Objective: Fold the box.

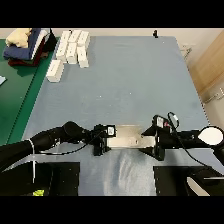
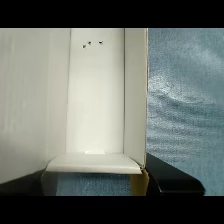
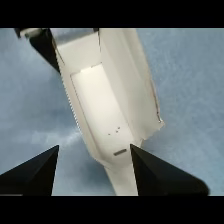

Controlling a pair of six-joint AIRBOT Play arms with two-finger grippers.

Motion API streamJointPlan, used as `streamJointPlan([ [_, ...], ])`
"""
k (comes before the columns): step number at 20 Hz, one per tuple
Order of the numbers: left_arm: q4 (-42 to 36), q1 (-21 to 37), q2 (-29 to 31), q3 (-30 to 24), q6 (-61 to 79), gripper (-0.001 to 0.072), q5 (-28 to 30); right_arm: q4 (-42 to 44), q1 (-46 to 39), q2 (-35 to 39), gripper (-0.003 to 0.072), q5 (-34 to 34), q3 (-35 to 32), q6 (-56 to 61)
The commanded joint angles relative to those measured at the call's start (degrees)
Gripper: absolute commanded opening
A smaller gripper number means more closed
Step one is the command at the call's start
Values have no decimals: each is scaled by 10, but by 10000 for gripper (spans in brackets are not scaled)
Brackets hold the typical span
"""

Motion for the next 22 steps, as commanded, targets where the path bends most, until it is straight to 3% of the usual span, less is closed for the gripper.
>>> streamJointPlan([
  [1, 0, 1, 0, 0, 0, 416, 0, 79, 0, 5, 713, 12, 0, 423],
  [4, 0, 1, 0, 0, 0, 416, 0, 97, 0, 5, 713, 10, 0, 542],
  [8, 0, 1, 0, 0, 0, 415, 0, 175, 0, -9, 697, -32, 0, 545],
  [11, 0, 1, 0, 0, 0, 415, 0, 258, 0, -47, 472, -47, 1, 536],
  [14, 0, 1, 0, 0, 0, 416, 0, 319, 0, -105, 384, -73, 1, 499],
  [16, 0, 1, 0, 0, 0, 416, 0, 350, 0, -152, 203, -69, 15, 454],
  [18, 0, 1, 0, 0, 0, 415, 0, 352, 0, -191, 95, -69, 45, 426],
  [22, 0, 1, 0, 0, 0, 416, 0, 279, 0, -257, 71, -96, 101, 409],
])
